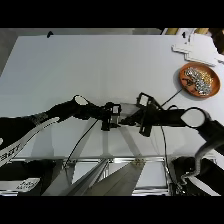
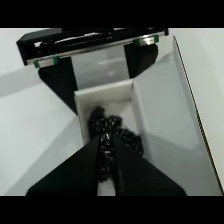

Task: Fold the box and place the chain.

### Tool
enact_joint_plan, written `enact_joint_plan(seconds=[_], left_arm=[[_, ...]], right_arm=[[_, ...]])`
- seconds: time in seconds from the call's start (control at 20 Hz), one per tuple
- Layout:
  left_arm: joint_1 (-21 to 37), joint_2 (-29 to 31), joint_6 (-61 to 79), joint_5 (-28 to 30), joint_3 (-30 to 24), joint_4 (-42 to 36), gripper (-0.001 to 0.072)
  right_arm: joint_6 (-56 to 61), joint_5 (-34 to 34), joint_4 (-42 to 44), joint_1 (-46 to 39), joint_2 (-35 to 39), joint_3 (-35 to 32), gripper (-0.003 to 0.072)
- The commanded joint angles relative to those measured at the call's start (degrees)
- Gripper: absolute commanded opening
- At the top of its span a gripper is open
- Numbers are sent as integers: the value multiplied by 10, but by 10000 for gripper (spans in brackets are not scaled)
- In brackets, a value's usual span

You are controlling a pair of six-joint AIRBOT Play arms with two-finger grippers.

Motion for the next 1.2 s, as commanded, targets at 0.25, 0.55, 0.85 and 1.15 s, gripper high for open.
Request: enact_joint_plan(seconds=[0.25, 0.55, 0.85, 1.15], left_arm=[[0, 0, 0, 0, 0, 0, 149], [0, 0, 0, 0, 0, 0, 149], [0, 0, 0, 0, 0, 0, 149], [0, 0, 0, 0, 0, 0, 149]], right_arm=[[1, 11, -113, 19, 24, 31, 290], [-51, 160, -183, -188, 72, 24, 197], [-281, 87, -109, -256, 32, -51, 291], [-379, -14, -95, -219, -83, -51, 464]])
